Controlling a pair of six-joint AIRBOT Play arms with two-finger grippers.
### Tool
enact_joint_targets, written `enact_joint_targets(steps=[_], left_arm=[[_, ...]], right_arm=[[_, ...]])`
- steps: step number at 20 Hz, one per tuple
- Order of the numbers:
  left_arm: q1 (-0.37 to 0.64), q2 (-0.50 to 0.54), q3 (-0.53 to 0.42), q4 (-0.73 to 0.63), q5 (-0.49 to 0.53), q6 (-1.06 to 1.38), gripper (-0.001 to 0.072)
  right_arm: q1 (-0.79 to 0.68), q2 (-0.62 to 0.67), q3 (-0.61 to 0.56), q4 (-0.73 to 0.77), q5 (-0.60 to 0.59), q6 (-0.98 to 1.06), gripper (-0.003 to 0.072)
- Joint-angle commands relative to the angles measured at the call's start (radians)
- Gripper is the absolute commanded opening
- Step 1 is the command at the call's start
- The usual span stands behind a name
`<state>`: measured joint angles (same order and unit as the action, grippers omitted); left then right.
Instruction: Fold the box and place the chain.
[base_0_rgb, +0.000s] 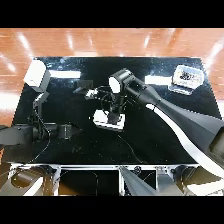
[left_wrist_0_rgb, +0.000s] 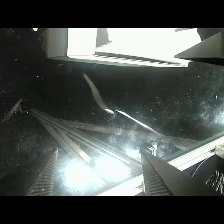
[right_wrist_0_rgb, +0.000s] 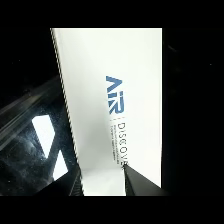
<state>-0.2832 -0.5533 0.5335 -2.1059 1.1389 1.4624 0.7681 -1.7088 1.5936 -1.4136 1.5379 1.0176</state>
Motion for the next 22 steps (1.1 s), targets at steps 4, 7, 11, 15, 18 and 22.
enact_joint_targets(steps=[4, 7, 11, 15, 18, 22], left_arm=[[0.001, 0.0, 0.0, 0.0, 0.0, 0.0, 0.062], [0.001, 0.0, 0.0, 0.0, -0.003, 0.0, 0.0619], [0.001, 0.0, 0.0, 0.0, -0.02, 0.0, 0.0619], [0.001, 0.0, 0.0, 0.0, -0.021, 0.0, 0.0619], [0.001, 0.0, 0.0, 0.0, -0.021, 0.0, 0.0619], [0.001, 0.0, 0.0, 0.0, -0.021, 0.0, 0.0619]], right_arm=[[0.001, -0.001, -0.002, 0.003, 0.003, 0.001, 0.0468], [0.0, -0.001, -0.003, 0.009, 0.002, 0.0, 0.0468], [0.001, -0.002, -0.026, 0.011, 0.003, 0.0, 0.0467], [0.001, -0.002, -0.025, 0.01, 0.003, 0.0, 0.0467], [0.001, 0.003, -0.025, 0.01, 0.004, 0.003, 0.0467], [-0.003, 0.034, -0.025, 0.005, 0.003, 0.016, 0.0466]])
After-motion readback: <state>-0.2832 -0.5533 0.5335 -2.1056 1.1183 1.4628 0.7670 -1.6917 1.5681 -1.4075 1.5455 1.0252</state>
